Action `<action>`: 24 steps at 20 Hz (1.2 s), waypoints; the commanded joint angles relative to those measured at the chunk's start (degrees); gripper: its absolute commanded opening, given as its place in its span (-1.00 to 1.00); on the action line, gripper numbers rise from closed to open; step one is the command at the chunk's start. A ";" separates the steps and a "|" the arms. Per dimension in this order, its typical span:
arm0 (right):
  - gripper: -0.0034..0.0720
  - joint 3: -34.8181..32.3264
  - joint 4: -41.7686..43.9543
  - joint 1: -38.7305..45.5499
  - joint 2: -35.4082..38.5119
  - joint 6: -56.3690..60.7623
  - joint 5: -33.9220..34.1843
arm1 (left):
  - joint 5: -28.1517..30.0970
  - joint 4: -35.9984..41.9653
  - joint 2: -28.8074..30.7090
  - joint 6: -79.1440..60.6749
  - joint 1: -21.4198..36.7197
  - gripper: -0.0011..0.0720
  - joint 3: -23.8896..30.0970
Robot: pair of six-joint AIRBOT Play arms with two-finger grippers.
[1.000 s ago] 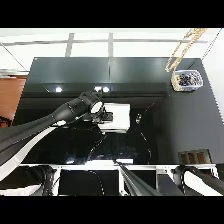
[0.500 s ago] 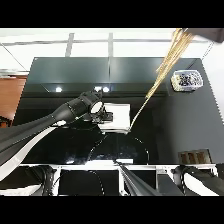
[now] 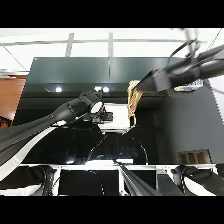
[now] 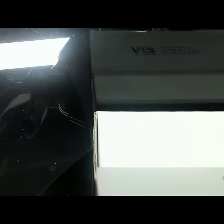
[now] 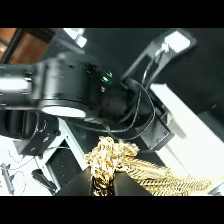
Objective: Fold the box and place the chain.
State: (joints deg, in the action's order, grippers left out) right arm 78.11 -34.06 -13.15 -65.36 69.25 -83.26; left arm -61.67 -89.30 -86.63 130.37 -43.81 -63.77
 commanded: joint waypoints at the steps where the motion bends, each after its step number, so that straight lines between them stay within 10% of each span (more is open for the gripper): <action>1: -0.87 -9.53 -0.02 -3.69 -0.26 -0.22 8.79 | 0.00 0.00 -0.02 -0.02 0.00 -0.90 0.02; 17: -0.83 -30.01 -2.08 -7.34 -0.90 0.09 30.08 | 0.00 0.00 -0.02 -0.02 0.02 -0.90 0.02; 19: 0.51 -28.87 -2.01 -4.44 -0.87 -1.03 26.16 | 0.00 0.00 -0.02 -0.02 0.02 -0.90 0.02; 24: 0.58 -27.12 -10.29 8.48 2.08 -4.94 13.57 | -0.09 0.00 -0.02 -0.02 0.02 -0.90 0.02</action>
State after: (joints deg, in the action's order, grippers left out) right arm 50.70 -38.22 -10.72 -64.88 66.30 -63.20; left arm -61.71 -89.32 -86.63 130.34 -43.81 -63.77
